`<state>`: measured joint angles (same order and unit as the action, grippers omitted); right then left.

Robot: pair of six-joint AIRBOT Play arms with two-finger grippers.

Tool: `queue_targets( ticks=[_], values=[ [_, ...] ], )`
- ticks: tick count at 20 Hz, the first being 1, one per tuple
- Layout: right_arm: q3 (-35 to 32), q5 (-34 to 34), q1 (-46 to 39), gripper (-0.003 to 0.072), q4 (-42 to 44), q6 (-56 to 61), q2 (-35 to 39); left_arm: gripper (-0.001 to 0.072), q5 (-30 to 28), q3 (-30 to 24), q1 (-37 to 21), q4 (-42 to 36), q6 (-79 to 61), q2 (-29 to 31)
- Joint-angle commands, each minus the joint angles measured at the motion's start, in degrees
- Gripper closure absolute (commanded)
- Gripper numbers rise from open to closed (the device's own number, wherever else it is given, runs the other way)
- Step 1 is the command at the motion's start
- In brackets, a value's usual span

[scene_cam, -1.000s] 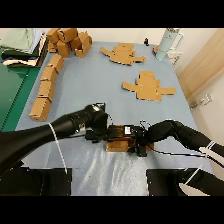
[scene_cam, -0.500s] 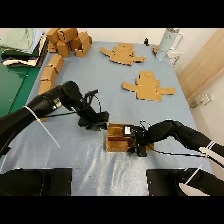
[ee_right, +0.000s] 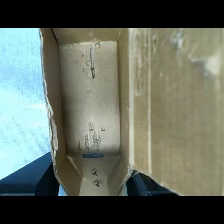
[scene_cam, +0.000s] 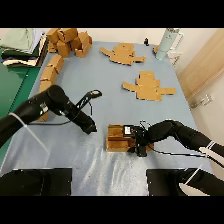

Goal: Fold the box.

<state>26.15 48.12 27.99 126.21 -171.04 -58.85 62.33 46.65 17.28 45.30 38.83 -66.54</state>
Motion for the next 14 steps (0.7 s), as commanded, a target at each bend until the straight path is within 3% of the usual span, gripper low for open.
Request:
queue_targets(
  ticks=[1,2,3,7,14],
  values=[
    [-0.02,0.0,0.0,0.019,0.0,0.0,0.0,0.0691,-12.46,-9.2,0.98,-7.52,-32.72,3.85],
    [-0.02,0.02,-0.02,0.019,0.0,0.0,0.0,0.0443,-13.51,-11.15,1.55,-10.6,-42.05,3.5],
    [-0.02,-0.02,-0.02,0.0191,0.0,0.0,0.0,-0.0005,-15.5,-12.9,2.69,-12.68,-48.89,2.54],
    [-0.02,0.0,-0.02,0.019,0.0,0.0,0.0,0.0002,-18.36,-14.73,6.21,-15.3,-54.47,-1.9],
    [-0.02,0.0,-0.02,0.019,0.0,0.0,0.0,-0.0011,-24.92,-15.23,12.22,-19.28,-53.7,-2.45]
  ],
)
